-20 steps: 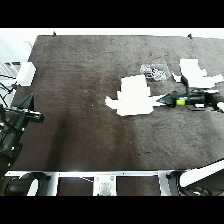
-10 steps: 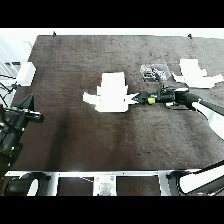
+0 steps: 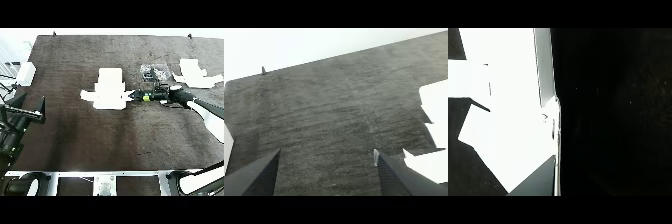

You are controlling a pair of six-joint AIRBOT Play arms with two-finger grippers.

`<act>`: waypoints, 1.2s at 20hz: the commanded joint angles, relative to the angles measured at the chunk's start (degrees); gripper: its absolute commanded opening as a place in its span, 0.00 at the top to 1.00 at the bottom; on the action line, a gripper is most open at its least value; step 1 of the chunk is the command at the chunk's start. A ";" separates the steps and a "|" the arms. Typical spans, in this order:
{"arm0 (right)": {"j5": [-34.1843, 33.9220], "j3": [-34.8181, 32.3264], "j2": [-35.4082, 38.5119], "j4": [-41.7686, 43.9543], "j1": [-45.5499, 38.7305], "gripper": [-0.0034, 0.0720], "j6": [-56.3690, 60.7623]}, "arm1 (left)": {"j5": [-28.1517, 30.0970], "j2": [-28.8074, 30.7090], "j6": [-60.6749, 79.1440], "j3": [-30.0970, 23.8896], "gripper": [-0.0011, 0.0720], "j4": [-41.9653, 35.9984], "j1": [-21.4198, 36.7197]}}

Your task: Fold the box and place the chain.

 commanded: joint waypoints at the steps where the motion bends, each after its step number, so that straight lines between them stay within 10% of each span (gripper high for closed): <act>1: -0.63 1.03 0.04 -1.38 0.46 0.95 -2.05 | -3.10 -0.20 -0.04 0.22 0.08 0.04 -0.02; 8: -0.46 0.81 0.04 -2.40 0.87 0.95 -1.88 | -12.81 -22.97 -3.63 13.55 0.08 0.17 -0.02; 10: -0.46 0.81 0.04 -2.43 0.87 0.95 -2.10 | -18.58 -33.09 -5.25 20.17 0.24 1.29 -0.02; 21: -0.48 0.81 0.04 -2.43 0.90 0.95 -2.10 | -55.89 -81.53 -48.85 73.77 0.23 37.29 -0.02; 24: -0.46 0.81 0.04 -2.45 0.90 0.95 -2.10 | -55.49 -84.28 -49.20 80.56 0.23 36.52 0.11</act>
